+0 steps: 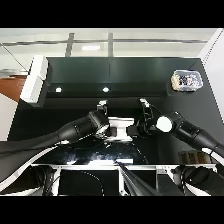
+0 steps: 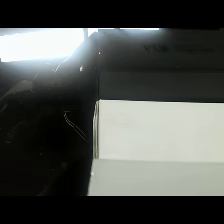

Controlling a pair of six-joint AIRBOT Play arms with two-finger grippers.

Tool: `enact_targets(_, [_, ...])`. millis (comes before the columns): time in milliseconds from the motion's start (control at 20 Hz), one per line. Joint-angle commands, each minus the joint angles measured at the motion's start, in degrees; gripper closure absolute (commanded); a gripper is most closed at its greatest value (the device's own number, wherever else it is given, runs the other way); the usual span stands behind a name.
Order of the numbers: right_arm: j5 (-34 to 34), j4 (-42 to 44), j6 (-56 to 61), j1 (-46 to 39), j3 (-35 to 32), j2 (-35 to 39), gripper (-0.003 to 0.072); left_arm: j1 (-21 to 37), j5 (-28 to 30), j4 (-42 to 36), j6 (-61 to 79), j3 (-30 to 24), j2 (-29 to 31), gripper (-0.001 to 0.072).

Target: Fold the box and place the chain.

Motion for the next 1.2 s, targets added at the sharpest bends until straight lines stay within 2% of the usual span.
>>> enact_targets(0, [0.8, -6.9, 11.5, 4.1, 2.6, -0.8, 0.0387, 0.0, 0.0, 0.0, 0.0, 0.0, 0.0, 0.0682])
enact_targets(400, [11.0, -18.5, 23.3, 10.4, 11.0, -9.5, 0.0389, 0.0, 0.0, 0.0, 0.0, 0.0, 0.0, 0.0682])
enact_targets(500, [11.2, -18.4, 23.5, 10.6, 11.1, -10.4, 0.0482, 0.0, 0.0, 0.0, 0.0, 0.0, 0.0, 0.0682])
enact_targets(900, [9.5, -18.3, 24.0, 10.6, 11.2, -12.7, 0.0489, 0.0, 0.0, 0.0, 0.0, 0.0, 0.0, 0.0682])
enact_targets(1100, [7.5, -17.9, 24.2, 10.6, 11.3, -12.8, 0.0643, 0.0, 0.0, 0.0, 0.0, 0.0, 0.0, 0.0682])
enact_targets(1150, [7.6, -17.8, 24.2, 10.6, 11.3, -12.8, 0.0643, 0.0, 0.0, 0.0, 0.0, 0.0, 0.0, 0.0682])
